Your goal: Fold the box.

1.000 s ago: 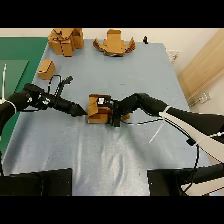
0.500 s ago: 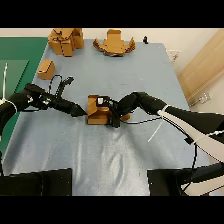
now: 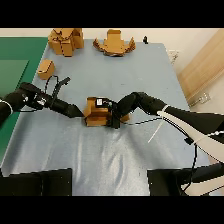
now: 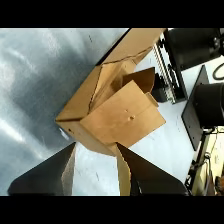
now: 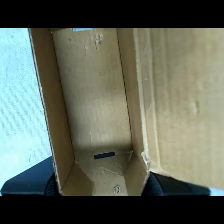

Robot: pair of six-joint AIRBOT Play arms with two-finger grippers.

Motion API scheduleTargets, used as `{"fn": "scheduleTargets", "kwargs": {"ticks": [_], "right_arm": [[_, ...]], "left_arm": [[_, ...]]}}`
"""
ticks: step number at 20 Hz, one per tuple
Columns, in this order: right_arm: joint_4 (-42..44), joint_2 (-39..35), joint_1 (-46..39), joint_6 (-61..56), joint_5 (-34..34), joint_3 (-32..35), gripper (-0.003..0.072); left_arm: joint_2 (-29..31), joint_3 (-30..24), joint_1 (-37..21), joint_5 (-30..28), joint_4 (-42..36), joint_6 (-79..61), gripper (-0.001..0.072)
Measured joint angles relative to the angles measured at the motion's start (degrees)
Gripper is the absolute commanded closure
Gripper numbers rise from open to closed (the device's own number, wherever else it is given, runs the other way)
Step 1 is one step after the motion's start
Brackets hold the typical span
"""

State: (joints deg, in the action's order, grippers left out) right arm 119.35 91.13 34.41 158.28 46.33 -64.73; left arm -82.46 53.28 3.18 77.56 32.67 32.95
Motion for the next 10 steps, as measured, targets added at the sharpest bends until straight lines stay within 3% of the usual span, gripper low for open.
{"fn": "scheduleTargets", "kwargs": {"ticks": [3, 4, 10], "right_arm": [[-0.2, 0.0, 0.0, -0.1, -0.2, 0.0, 0.0205], [-0.3, 0.0, 0.0, -0.1, -0.3, 0.0, 0.0205], [-0.4, 0.0, 0.0, -0.1, -0.6, 0.0, 0.0205]], "left_arm": [[0.1, 0.0, -0.7, 1.4, 0.5, 4.0, 0.0286], [0.2, 0.0, -0.7, 1.5, 0.1, 5.5, 0.0141], [0.1, 0.0, 0.0, -2.4, -2.5, 18.7, 0.0134]]}}
